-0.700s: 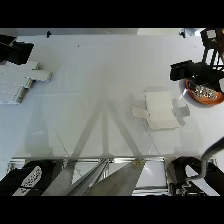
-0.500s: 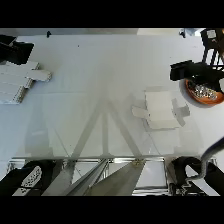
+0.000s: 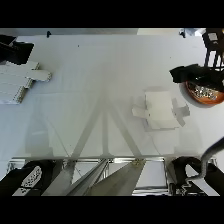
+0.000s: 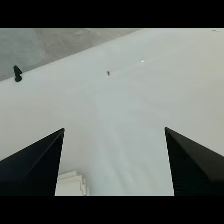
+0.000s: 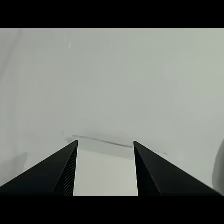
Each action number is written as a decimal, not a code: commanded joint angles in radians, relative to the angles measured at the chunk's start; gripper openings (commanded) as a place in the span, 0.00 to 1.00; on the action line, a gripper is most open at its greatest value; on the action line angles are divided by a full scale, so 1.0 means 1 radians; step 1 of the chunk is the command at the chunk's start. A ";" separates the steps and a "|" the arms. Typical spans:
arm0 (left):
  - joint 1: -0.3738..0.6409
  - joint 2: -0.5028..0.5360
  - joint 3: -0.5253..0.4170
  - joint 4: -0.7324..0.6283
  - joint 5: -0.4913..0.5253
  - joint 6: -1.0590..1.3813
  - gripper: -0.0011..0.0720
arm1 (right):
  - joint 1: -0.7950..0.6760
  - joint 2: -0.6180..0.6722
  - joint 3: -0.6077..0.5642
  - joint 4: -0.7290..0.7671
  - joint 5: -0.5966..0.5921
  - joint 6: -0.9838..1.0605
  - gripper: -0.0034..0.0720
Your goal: Fold the box and place the chain.
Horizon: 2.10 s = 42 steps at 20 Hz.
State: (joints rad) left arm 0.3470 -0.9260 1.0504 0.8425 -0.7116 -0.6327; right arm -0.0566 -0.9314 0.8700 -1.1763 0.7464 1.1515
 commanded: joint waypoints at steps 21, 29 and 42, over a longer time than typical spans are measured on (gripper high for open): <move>0.000 0.001 0.001 0.000 0.000 0.000 0.95 | -0.169 -0.332 0.009 -0.422 0.474 0.030 0.57; 0.000 0.001 0.001 0.000 0.000 0.000 0.95 | -0.169 -0.365 0.009 -0.412 0.472 -0.010 0.06; 0.000 0.001 0.001 0.000 0.000 0.000 0.95 | -0.169 -0.381 0.003 0.406 0.342 -0.371 0.06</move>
State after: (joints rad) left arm 0.3470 -0.9260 1.0504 0.8425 -0.7113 -0.6331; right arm -0.2253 -1.3003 0.8764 -0.9871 1.1400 0.8555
